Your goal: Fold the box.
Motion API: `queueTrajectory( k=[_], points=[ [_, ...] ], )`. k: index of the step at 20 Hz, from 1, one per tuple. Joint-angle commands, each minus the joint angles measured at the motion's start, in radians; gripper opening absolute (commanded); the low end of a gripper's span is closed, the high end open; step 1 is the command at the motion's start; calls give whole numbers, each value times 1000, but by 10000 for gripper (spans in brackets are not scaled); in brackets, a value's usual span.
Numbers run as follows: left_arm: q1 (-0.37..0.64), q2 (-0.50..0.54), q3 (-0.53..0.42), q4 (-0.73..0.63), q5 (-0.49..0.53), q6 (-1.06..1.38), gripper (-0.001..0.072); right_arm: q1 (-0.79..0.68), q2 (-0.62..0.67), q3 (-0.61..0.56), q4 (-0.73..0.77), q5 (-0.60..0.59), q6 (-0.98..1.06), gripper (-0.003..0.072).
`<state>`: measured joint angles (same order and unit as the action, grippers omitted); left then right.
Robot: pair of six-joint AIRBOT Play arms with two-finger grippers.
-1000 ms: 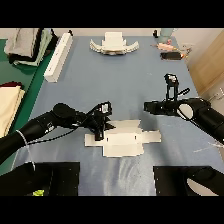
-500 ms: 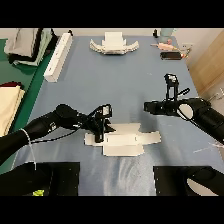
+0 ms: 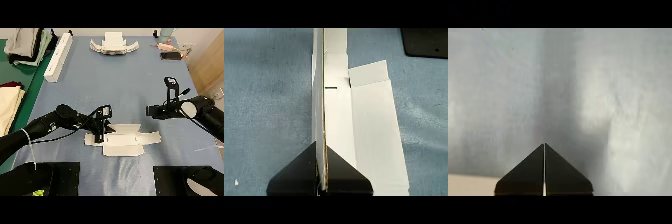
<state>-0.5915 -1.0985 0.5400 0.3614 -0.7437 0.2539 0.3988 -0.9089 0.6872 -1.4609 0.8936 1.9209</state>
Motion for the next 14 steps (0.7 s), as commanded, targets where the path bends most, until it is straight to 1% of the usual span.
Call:
queueTrajectory(
  k=[1,3,5,7,9,10,11,12,13,14],
  points=[
    [-1,-1,-1,2,3,0,14,7,66,42,62,362,-20,3],
    [-1,-1,-1,2,3,0,14,49,127,36,105,477,-106,3],
    [-1,-1,-1,2,3,0,14,128,182,10,119,511,-241,3],
    [-1,-1,-1,2,3,0,14,239,237,-51,169,475,-463,2],
    [-1,-1,-1,2,3,0,15,367,285,-130,168,393,-693,4],
    [-1,-1,-1,2,3,0,14,420,296,-165,162,353,-798,52],
    [-1,-1,-1,2,2,0,14,470,297,-200,158,298,-902,364],
    [-1,-1,-1,2,3,0,15,511,296,-236,154,227,-997,583],
    [-1,-1,-1,2,3,0,14,541,291,-265,143,157,-1067,601],
    [-1,-1,-1,2,3,0,14,562,279,-291,111,81,-1096,601]
  ],
)
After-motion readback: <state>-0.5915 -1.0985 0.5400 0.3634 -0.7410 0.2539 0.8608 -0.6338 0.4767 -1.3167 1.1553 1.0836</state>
